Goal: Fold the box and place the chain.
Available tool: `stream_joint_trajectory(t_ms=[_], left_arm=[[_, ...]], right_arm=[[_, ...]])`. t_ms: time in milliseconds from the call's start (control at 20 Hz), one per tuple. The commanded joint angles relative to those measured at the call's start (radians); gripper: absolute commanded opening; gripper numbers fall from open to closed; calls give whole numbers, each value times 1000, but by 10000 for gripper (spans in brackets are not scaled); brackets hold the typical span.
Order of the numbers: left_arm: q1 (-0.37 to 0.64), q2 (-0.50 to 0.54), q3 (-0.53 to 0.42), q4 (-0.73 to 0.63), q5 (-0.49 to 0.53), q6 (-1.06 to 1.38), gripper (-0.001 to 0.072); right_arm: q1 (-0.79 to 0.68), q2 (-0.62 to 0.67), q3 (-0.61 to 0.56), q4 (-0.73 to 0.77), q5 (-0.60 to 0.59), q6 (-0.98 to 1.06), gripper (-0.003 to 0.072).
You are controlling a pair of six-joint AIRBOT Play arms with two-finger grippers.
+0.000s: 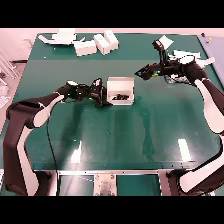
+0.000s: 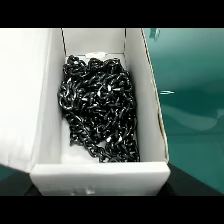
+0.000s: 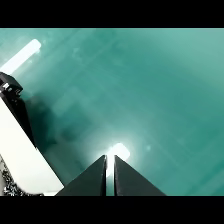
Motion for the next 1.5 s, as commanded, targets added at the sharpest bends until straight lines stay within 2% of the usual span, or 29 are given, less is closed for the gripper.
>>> stream_joint_trajectory(t_ms=[0,300,400,500,550,750,850,1000,1100,1200,1250,1450], left_arm=[[1,0,1,0,1,0,285],[1,0,1,0,1,0,285],[1,1,1,0,1,0,285],[1,0,1,0,2,0,285],[1,1,1,0,1,0,285],[1,0,1,0,2,0,285],[1,0,1,0,1,0,284],[1,0,1,0,1,0,285],[1,0,1,0,2,0,285],[1,1,1,0,1,0,285],[1,1,1,0,1,0,285],[1,0,1,0,2,0,284]], right_arm=[[10,-32,13,2,56,-10,69],[12,-31,45,0,289,-14,79],[16,-31,53,-6,333,1,93],[18,-29,54,-7,369,14,194],[21,-28,54,-8,384,14,192],[29,-28,54,-39,358,-10,195],[48,-28,54,-91,330,-43,277],[93,-28,54,-147,245,-61,309],[121,-28,60,-151,223,-62,377],[146,-27,76,-198,233,-61,387],[156,-27,88,-224,245,-61,445],[166,-27,132,-236,365,-60,455]])
